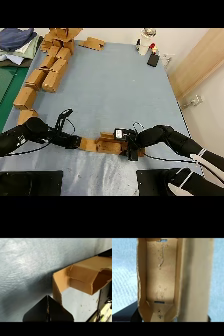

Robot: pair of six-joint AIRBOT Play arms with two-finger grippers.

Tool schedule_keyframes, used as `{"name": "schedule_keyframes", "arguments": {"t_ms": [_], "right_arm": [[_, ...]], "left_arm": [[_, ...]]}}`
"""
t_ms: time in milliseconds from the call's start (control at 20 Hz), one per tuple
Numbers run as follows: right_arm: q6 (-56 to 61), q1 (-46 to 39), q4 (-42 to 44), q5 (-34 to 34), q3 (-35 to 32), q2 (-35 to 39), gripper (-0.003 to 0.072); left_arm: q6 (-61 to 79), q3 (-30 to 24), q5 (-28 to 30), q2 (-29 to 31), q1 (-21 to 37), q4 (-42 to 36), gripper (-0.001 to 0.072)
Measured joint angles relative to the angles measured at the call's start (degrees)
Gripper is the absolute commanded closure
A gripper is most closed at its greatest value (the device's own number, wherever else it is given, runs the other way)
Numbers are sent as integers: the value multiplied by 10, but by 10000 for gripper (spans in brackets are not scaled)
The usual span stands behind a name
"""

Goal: Fold the box.

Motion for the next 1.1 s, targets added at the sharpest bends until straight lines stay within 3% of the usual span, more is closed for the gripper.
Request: {"name": "schedule_keyframes", "arguments": {"t_ms": [650, 1000, 1050, 1100], "right_arm": [[0, 0, 0, 0, 0, 0, 196], [0, 0, 0, 0, 0, 0, 196], [0, 0, 0, 0, 0, 0, 197], [0, 0, 0, 0, 0, 0, 196]], "left_arm": [[174, -1, -40, -32, -14, -184, 697], [175, -1, -35, -32, -14, -215, 695], [171, -1, -32, -32, -15, -220, 668], [171, -1, -30, -33, -15, -224, 411]]}}
